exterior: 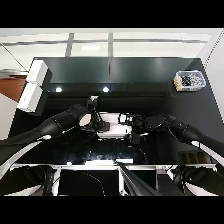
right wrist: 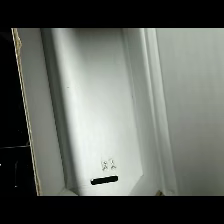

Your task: Fold the box and place the chain.

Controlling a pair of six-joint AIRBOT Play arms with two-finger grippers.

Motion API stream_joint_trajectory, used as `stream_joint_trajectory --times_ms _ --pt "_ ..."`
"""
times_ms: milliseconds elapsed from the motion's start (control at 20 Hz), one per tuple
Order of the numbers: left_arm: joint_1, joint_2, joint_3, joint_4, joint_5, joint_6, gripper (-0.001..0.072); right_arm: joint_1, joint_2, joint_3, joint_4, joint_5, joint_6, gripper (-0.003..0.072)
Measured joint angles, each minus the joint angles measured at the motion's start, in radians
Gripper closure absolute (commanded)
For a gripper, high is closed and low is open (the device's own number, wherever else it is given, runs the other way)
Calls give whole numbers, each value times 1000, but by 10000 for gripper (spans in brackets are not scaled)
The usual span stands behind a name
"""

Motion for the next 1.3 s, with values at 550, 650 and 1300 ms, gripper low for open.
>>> stream_joint_trajectory --times_ms 550,650,1300 --pt "0 -18 16 21 -16 -55 480 0 0 0 0 -1 0 210" --pt "0 -33 33 22 -18 -57 480 0 0 0 0 -1 0 210" --pt "-29 -71 78 42 -76 -87 678 0 0 0 0 -4 2 210"
